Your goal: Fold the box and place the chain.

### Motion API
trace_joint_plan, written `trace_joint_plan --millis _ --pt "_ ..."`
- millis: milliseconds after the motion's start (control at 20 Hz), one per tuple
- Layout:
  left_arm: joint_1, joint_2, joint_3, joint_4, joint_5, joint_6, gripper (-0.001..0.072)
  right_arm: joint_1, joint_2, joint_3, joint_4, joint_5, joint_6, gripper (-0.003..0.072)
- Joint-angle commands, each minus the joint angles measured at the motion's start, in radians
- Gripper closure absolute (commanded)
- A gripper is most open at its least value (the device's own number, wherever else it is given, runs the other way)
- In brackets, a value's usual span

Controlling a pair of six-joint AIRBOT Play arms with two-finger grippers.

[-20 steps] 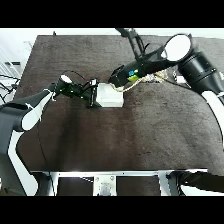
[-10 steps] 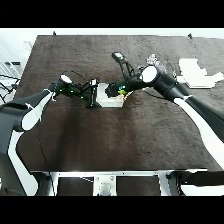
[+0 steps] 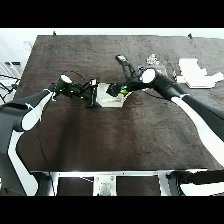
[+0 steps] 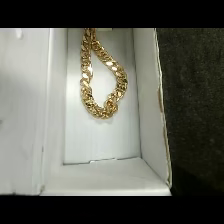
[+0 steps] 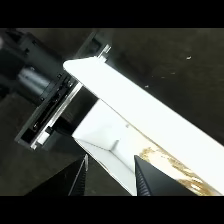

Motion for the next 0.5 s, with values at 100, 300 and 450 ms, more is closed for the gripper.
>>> trace_joint_plan --millis 100,300,450 --pt "0.0 0.0 0.0 0.0 0.0 0.0 0.036 -0.177 0.117 -0.04 -0.058 0.023 0.002 0.033" --pt "0.0 0.0 0.0 0.0 0.0 0.0 0.036 -0.344 0.093 -0.126 -0.054 -0.204 0.088 0.014" --pt "0.0 0.0 0.0 0.0 0.0 0.0 0.036 -0.394 -0.013 -0.136 -0.014 -0.348 0.09 0.0108"
